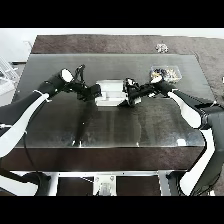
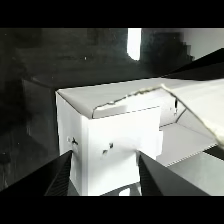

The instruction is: Fold the box and place the chain.

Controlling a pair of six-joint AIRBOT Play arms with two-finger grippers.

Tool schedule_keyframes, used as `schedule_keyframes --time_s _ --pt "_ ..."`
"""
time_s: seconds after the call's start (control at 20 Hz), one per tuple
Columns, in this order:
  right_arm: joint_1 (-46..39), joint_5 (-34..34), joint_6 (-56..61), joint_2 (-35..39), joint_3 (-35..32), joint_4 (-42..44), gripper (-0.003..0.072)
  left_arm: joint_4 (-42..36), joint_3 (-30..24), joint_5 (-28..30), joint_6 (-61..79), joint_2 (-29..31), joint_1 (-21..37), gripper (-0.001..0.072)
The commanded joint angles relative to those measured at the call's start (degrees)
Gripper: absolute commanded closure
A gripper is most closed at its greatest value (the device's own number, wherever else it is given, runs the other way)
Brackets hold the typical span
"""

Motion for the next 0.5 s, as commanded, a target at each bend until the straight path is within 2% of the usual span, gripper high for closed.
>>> schedule_keyframes --time_s 0.0,0.45 --pt "0.02 0.02 0.00 0.00 0.00 0.02 0.0090 0.79 2.38 -2.47 -1.07 -1.62 -0.20 0.0247" --pt "0.02 0.02 0.00 0.00 0.00 0.02 0.0091 10.54 13.20 -11.21 -9.22 -8.31 -3.63 0.0247"
